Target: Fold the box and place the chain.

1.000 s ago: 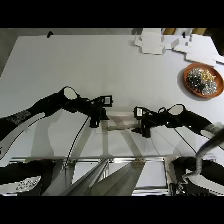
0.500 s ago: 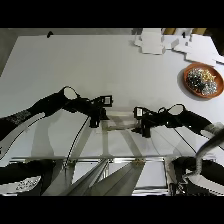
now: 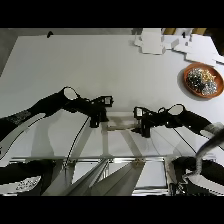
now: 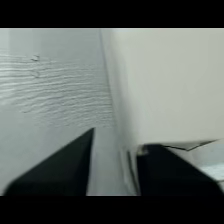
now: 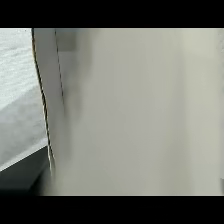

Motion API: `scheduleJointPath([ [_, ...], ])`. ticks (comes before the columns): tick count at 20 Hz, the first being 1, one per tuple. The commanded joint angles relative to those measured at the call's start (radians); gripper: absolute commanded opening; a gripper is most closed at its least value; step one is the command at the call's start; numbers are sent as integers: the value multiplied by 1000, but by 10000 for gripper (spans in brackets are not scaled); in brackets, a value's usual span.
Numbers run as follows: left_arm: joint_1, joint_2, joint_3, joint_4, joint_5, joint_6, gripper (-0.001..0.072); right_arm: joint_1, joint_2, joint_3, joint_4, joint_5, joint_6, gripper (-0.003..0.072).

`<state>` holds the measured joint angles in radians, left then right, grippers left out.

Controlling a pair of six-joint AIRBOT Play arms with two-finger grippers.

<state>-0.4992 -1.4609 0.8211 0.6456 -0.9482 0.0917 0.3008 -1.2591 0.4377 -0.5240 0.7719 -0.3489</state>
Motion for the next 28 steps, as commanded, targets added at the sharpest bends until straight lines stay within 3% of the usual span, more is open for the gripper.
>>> scheduleJointPath([
  [1, 2, 30, 0, 12, -9, -14, 398, 0, 0, 0, 0, 2, 0, 334],
  [2, 1, 45, 0, 34, -10, -14, 411, 0, 0, 0, 0, 2, 0, 334],
  [4, 2, 77, 0, 103, -7, -76, 578, 0, 0, 0, 0, 2, 0, 334],
  [10, 1, 208, 0, 334, -6, -267, 567, 0, 0, 0, 0, 2, 0, 334],
  [13, 1, 316, 0, 369, -6, -348, 538, 0, 0, 0, 0, 2, 0, 334],
  [16, -43, 408, 0, 389, -23, -438, 169, 0, 0, 0, 0, 2, 0, 334],
  [18, -106, 425, 0, 388, -57, -470, 5, 0, 0, 0, 0, 2, 0, 334],
  [23, -295, 370, 0, 327, -45, -485, 9, 0, 0, 0, 1, 2, 0, 334],
  [25, -326, 333, 0, 274, 50, -484, 10, 0, 0, 0, 1, 2, 0, 334],
  [28, -307, 264, 0, 261, 303, -485, 10, 0, 0, 0, 1, 2, 0, 334],
])
